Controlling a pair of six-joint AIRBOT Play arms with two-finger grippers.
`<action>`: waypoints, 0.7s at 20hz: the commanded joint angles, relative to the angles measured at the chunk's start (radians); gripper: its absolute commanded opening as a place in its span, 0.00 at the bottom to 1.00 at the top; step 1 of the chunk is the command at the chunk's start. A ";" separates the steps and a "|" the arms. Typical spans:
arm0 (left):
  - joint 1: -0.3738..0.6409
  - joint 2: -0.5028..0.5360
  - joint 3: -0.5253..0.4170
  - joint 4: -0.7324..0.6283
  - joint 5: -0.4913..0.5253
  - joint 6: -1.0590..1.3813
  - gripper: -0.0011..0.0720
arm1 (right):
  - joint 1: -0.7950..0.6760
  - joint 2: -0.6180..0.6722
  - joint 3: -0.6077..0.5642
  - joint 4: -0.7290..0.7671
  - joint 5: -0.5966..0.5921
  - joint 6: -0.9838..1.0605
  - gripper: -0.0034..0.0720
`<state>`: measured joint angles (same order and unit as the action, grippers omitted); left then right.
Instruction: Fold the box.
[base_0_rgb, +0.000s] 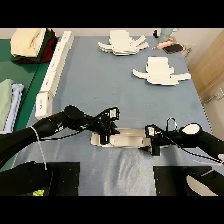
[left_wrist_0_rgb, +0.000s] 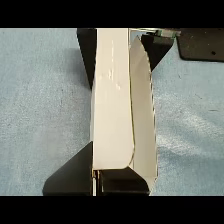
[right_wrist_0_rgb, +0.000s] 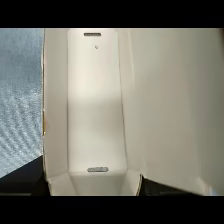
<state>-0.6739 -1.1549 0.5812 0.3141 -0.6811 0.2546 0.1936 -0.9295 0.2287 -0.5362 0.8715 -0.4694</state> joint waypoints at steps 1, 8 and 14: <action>0.000 0.000 0.000 0.000 -0.002 0.000 0.04 | -0.001 0.000 0.001 0.000 -0.016 0.016 0.85; 0.000 0.000 0.000 0.000 -0.002 0.000 0.04 | 0.000 0.000 0.001 -0.007 0.010 0.015 0.65; 0.000 0.000 0.000 0.000 -0.002 0.000 0.04 | 0.000 0.001 0.001 -0.006 0.010 0.015 0.65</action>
<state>-0.6739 -1.1545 0.5812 0.3145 -0.6830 0.2543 0.1932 -0.9291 0.2291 -0.5404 0.8745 -0.4530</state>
